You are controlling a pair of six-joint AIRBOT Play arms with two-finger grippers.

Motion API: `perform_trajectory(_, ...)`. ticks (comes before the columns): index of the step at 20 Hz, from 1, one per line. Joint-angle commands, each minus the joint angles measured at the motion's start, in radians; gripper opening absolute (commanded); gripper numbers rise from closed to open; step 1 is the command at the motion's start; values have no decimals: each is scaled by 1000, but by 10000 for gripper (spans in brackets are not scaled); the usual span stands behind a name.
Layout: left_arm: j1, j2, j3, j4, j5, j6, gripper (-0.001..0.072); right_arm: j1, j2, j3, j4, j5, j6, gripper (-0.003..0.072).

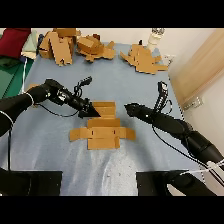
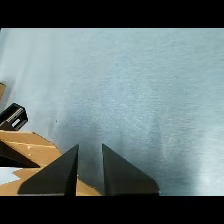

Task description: Fold the box.

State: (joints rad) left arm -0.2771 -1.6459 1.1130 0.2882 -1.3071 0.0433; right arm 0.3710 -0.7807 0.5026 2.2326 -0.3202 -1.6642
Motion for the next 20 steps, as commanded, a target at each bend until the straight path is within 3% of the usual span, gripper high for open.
perform_trajectory(1,-20,0,14,-13,35,113,12,-4,5,3,0,-3,8,222)
perform_trajectory(6,-29,32,-31,-65,70,180,12,-4,5,3,0,-12,8,222)
perform_trajectory(12,-66,171,-220,-72,271,373,12,-3,-18,3,0,-12,8,222)
perform_trajectory(20,-66,156,-270,-79,274,377,12,-2,-51,3,-4,-23,7,222)
